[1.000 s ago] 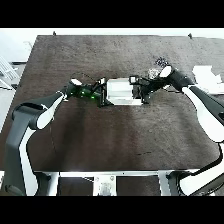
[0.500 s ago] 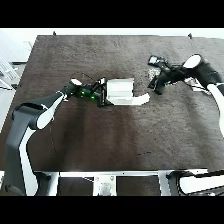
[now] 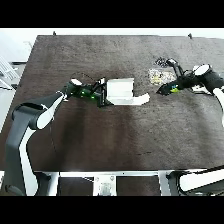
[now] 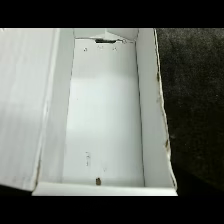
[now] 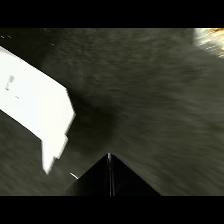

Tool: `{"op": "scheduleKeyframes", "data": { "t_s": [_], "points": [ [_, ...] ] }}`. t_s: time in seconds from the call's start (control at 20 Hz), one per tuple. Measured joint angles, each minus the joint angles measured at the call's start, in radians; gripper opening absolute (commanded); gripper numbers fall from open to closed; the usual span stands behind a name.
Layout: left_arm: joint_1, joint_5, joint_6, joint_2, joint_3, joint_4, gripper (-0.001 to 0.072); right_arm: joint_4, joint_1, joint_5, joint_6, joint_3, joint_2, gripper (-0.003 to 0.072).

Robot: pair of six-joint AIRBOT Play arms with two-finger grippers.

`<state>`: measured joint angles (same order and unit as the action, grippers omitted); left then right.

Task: Fold the box and place the chain.

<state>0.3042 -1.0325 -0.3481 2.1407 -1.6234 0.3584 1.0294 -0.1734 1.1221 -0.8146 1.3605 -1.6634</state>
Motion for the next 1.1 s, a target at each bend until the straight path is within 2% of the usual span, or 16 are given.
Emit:
{"op": "scheduleKeyframes", "data": {
  "t_s": [0.3, 0.7, 0.8, 0.9, 0.95, 1.0, 1.1],
  "points": [
    [0.0, 0.0, 0.0, 0.0, 0.0, 0.0, 0.0275, -0.132, 0.029, 0.006, -0.057, -0.005, -0.121, 0.0011],
    [0.0, 0.0, 0.0, 0.0, 0.0, 0.0, 0.0275, -0.25, 0.094, 0.014, -0.066, 0.002, -0.144, 0.0013],
    [0.0, 0.0, 0.0, 0.0, 0.0, 0.0, 0.0275, -0.269, 0.098, 0.015, -0.067, 0.003, -0.131, 0.0132],
    [0.0, 0.0, 0.0, 0.0, 0.0, 0.0, 0.0275, -0.294, 0.101, 0.028, -0.067, 0.004, -0.114, 0.0204],
    [0.0, 0.0, 0.0, 0.0, 0.0, 0.0, 0.0275, -0.304, 0.101, 0.031, -0.067, 0.004, -0.105, 0.0384],
    [0.0, 0.0, 0.0, 0.0, 0.0, 0.0, 0.0276, -0.313, 0.102, 0.038, -0.067, 0.004, -0.098, 0.0441],
    [0.0, 0.0, 0.0, 0.0, 0.0, 0.0, 0.0276, -0.33, 0.108, 0.055, -0.067, 0.004, -0.09, 0.0442]
  ]
}}
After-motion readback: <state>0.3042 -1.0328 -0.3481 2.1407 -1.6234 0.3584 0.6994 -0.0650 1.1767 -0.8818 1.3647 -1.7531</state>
